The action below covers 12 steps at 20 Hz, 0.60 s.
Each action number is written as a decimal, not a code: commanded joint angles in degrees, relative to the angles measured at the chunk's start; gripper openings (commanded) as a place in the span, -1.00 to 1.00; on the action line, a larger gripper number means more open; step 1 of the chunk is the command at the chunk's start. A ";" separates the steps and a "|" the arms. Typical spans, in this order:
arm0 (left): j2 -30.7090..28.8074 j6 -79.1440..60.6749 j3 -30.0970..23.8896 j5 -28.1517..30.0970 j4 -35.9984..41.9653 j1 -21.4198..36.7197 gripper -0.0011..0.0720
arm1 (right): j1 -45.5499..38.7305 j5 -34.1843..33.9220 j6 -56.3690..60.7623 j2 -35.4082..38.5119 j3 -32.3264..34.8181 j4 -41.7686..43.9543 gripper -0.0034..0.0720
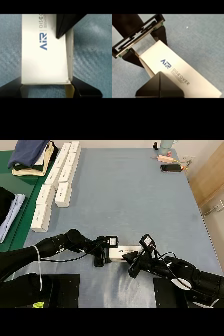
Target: Fold the box.
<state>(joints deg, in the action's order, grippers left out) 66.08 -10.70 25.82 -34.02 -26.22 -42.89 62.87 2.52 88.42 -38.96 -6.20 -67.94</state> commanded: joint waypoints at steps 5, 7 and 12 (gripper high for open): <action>0.00 0.07 0.00 -0.02 0.09 0.04 0.45 | 0.09 1.57 1.16 -1.20 0.02 0.46 -0.90; 0.00 0.07 0.00 0.00 0.09 0.04 0.45 | 0.09 1.51 1.16 -1.20 -0.24 0.48 -0.90; 0.00 0.07 0.02 0.00 0.09 0.04 0.45 | 0.07 1.29 1.14 -0.24 -0.28 0.44 -0.90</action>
<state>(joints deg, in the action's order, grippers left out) 66.08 -10.63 25.82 -34.04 -26.15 -42.89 62.89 2.57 89.54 -39.86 -6.44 -67.51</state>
